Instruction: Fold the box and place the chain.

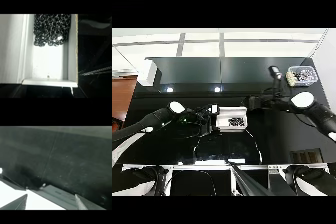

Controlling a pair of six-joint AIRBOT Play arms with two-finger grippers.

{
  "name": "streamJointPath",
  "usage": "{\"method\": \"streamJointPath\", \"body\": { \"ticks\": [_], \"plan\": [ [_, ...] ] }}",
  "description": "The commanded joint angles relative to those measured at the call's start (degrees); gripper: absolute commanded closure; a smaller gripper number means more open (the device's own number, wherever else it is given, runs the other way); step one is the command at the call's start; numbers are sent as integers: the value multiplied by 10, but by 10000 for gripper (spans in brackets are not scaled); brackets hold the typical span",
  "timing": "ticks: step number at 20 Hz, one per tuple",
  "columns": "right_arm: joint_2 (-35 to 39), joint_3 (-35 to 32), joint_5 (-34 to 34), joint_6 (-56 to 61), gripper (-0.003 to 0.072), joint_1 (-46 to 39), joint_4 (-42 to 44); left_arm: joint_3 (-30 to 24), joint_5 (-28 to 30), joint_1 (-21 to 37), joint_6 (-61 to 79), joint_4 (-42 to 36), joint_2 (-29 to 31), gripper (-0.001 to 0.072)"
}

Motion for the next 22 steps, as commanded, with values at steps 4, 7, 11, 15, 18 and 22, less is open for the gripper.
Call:
{"method": "streamJointPath", "body": {
  "ticks": [4, 7, 11, 15, 18, 22],
  "plan": [
    [-29, 47, 130, -314, 0, 25, -25, 0, 0, 0, 0, 0, 0, 361],
    [-29, 59, 197, -436, 0, 25, -40, 0, 0, 0, 0, 0, 0, 361],
    [-30, 42, 153, -485, -1, 32, -44, 0, 0, 0, 0, 1, 0, 361],
    [-30, 21, 153, -510, 11, 36, -44, 0, 0, -1, 0, 2, 0, 361],
    [-31, 15, 141, -517, 145, 38, -43, 0, 0, -1, 0, 2, 0, 361],
    [-45, 14, 140, -517, 145, 53, -43, 0, 0, -1, 0, 2, 0, 361]
  ]
}}
